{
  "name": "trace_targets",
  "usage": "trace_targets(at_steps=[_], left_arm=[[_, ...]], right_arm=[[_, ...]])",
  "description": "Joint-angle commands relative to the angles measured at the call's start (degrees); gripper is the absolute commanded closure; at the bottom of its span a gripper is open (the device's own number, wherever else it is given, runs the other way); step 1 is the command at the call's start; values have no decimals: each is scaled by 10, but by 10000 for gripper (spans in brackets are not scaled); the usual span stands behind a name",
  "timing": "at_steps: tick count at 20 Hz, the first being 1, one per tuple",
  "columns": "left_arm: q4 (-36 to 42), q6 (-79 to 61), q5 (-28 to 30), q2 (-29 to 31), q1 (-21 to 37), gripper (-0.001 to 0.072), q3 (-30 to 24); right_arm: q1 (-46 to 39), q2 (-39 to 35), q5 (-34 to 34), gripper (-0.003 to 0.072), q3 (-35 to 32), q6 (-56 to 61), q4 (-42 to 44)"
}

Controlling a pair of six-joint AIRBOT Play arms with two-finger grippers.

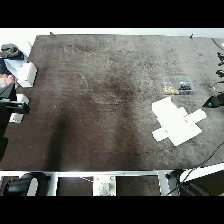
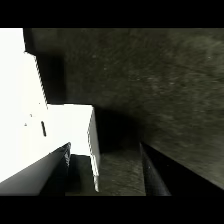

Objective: Fold the box and place the chain.

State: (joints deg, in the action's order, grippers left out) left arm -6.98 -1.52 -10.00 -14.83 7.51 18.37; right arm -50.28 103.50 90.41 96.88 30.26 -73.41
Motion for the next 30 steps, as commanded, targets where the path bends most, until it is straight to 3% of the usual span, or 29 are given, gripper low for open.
trace_targets(at_steps=[1,12,13,14,18,22,23,24,27,28,30], left_arm=[[0,0,0,0,0,699,0],[0,0,0,0,0,699,0],[0,0,0,0,0,699,0],[0,0,0,0,0,699,0],[0,0,0,1,0,699,0],[0,0,0,1,0,699,0],[0,0,0,0,0,699,0],[0,0,0,0,0,699,0],[0,0,0,1,0,699,0],[0,0,0,0,0,699,0],[0,0,0,1,0,699,0]], right_arm=[[0,27,24,202,-4,6,2],[0,80,98,206,-39,15,33],[0,80,112,335,-45,15,40],[0,80,121,366,-52,15,44],[0,80,128,366,-79,15,48],[0,80,131,376,-98,16,112],[0,80,131,535,-105,16,118],[0,80,131,573,-115,15,120],[0,80,131,593,-149,15,124],[0,80,131,702,-154,15,134],[2,70,132,704,-168,17,177]])
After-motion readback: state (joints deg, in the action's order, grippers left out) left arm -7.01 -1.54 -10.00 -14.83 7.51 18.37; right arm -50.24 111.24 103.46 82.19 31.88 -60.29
